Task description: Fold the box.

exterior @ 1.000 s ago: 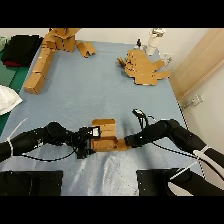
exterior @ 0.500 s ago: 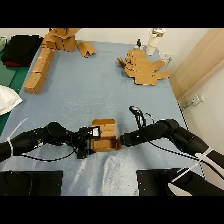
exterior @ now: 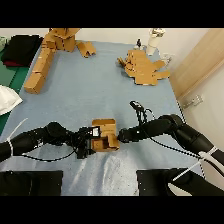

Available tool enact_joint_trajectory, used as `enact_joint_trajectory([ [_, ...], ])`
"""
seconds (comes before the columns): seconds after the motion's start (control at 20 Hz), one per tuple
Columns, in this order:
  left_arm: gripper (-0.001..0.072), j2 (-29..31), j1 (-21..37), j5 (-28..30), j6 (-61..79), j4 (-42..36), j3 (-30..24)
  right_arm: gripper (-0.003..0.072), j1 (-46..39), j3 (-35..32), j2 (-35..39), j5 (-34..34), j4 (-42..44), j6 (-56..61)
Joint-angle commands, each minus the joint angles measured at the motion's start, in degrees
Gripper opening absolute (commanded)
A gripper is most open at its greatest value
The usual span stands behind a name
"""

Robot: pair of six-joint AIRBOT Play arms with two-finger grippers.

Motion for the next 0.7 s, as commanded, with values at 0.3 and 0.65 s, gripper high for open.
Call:
enact_joint_trajectory([
  [0.3,0.0505,0.0,0.0,0.0,0.0,0.0,0.0,0.0366,6.6,2.1,-4.7,0.3,-2.6,7.1],
  [0.65,0.0505,0.0,0.0,0.0,0.0,0.0,0.0,0.0366,17.4,12.3,-13.7,-7.1,-20.7,28.9],
])
